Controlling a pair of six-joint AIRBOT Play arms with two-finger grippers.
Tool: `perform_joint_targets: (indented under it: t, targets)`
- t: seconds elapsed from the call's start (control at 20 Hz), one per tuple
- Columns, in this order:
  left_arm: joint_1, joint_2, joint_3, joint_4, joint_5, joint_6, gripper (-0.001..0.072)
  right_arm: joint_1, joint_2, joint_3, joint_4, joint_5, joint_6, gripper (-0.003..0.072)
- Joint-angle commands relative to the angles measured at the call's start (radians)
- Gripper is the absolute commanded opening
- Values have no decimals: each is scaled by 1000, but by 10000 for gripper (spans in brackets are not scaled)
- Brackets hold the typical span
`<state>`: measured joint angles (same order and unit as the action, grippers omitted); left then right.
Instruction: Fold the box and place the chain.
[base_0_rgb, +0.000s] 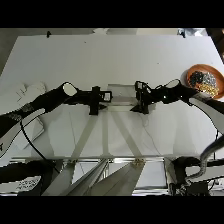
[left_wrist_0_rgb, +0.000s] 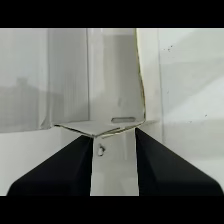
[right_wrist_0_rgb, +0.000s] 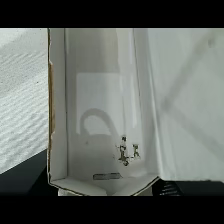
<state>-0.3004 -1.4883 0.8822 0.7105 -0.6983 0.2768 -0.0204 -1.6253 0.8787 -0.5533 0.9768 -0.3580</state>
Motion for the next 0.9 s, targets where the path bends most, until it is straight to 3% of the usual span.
perform_joint_targets:
  t: [0.0, 0.2, 0.3, 0.4, 0.5, 0.55, 0.6, 0.85]
  targets:
    - [0, 0, 0, -69, -12, 68, 273, 0, 0, 0, 0, 0, 2, 398]
    - [-1, 0, 0, -202, 4, 195, 260, 0, 0, 0, 0, 0, 2, 398]
    - [-1, -1, 0, -224, 6, 200, 141, 0, 0, 0, 1, 0, 2, 398]
    - [-1, -3, 0, -225, 5, 198, 137, 0, 0, 0, 0, 0, 2, 398]
    - [-1, -19, 0, -225, -3, 198, 188, 0, 0, 0, 0, 0, 2, 398]
    - [-1, -31, 0, -224, -9, 198, 280, 0, 0, 0, 1, 0, 2, 398]
    - [-6, -45, 0, -224, -2, 198, 320, 0, 0, 0, 0, 0, 2, 398]
    - [-44, -82, 0, -224, 60, 198, 358, 0, 0, 0, 1, 0, 2, 398]
